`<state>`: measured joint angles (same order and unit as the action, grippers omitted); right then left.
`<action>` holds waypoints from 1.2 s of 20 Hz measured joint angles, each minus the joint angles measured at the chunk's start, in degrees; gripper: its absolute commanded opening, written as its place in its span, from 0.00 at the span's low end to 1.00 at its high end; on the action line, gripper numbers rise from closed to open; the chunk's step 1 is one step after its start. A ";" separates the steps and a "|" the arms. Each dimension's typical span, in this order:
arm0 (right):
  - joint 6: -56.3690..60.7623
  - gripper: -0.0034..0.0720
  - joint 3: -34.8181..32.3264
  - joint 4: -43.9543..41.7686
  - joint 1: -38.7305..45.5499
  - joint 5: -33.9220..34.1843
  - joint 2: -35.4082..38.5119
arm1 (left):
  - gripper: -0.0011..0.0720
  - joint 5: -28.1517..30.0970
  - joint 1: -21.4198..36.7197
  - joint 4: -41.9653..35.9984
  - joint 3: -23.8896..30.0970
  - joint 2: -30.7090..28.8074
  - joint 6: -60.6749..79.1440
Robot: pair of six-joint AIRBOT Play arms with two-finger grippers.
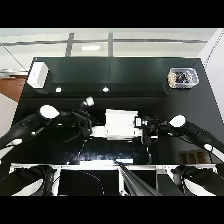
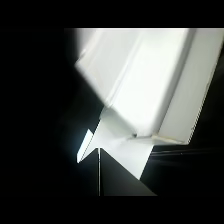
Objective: Fold the box and place the chain.
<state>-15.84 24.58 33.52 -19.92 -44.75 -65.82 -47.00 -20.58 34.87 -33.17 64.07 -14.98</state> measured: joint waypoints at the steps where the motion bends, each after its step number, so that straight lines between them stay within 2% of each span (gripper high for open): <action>1: -0.02 0.68 0.00 0.00 -0.02 0.00 0.00 | 0.05 -2.32 2.86 1.25 0.00 -1.07 -4.42; 5: -0.02 0.68 0.00 -0.02 0.00 0.02 0.00 | 0.05 -10.54 14.03 4.52 0.20 -3.06 -22.51; 9: -0.02 0.68 0.00 -0.02 -0.02 0.04 0.00 | 0.05 -13.81 22.12 7.93 1.99 -3.52 -38.32; 12: 0.00 0.68 0.00 -0.04 0.00 0.04 0.00 | 0.05 -14.75 25.31 8.83 4.61 -2.36 -46.03; 16: 0.00 0.68 0.00 -0.04 0.00 0.07 0.00 | 0.05 -14.60 25.46 4.02 8.15 2.38 -47.98; 20: 0.00 0.68 0.00 -0.04 0.00 0.07 0.00 | 0.05 -12.09 21.46 -3.50 9.35 7.10 -44.37; 24: -0.02 0.68 0.00 -0.04 0.00 0.07 0.00 | 0.05 -9.99 17.53 -8.00 9.68 9.33 -41.81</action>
